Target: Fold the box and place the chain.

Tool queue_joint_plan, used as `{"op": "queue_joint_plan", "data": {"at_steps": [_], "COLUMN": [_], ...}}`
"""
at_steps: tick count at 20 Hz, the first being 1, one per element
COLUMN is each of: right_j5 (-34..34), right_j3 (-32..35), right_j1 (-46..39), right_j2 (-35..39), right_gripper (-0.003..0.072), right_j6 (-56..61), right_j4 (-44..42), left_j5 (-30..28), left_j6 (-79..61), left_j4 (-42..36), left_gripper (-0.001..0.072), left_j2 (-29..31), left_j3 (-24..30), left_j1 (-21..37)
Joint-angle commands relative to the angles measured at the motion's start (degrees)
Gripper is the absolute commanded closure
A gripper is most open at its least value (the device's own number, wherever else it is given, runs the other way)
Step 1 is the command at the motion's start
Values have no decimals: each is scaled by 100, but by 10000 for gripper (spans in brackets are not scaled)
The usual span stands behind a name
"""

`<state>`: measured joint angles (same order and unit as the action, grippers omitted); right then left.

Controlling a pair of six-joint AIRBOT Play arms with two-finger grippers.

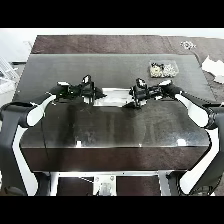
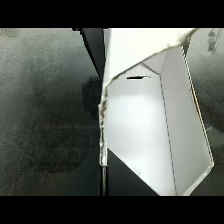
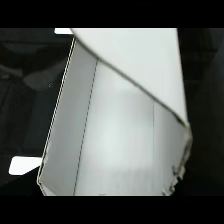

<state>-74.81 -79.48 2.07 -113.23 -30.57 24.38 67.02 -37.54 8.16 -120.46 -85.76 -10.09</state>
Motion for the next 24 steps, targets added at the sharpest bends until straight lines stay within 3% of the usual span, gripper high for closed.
{"op": "queue_joint_plan", "data": {"at_steps": [1, 9, 19, 24], "right_j5": [35, -328, 245, 85], "right_j3": [-216, -302, -481, -479], "right_j1": [-2, -13, -22, 2], "right_j2": [-98, -192, -195, -192], "right_gripper": [-3, -3, -3, -3], "right_j6": [-94, 254, 310, 321], "right_j4": [-15, 225, 328, 330], "left_j5": [2, 0, 0, 0], "left_j6": [-2, 0, -2, -2], "left_j4": [2, 2, 2, 2], "left_gripper": [687, 687, 687, 687], "left_j2": [4, 4, 4, 4], "left_j3": [-7, -7, -7, -7], "left_j1": [2, 2, 2, 2]}}
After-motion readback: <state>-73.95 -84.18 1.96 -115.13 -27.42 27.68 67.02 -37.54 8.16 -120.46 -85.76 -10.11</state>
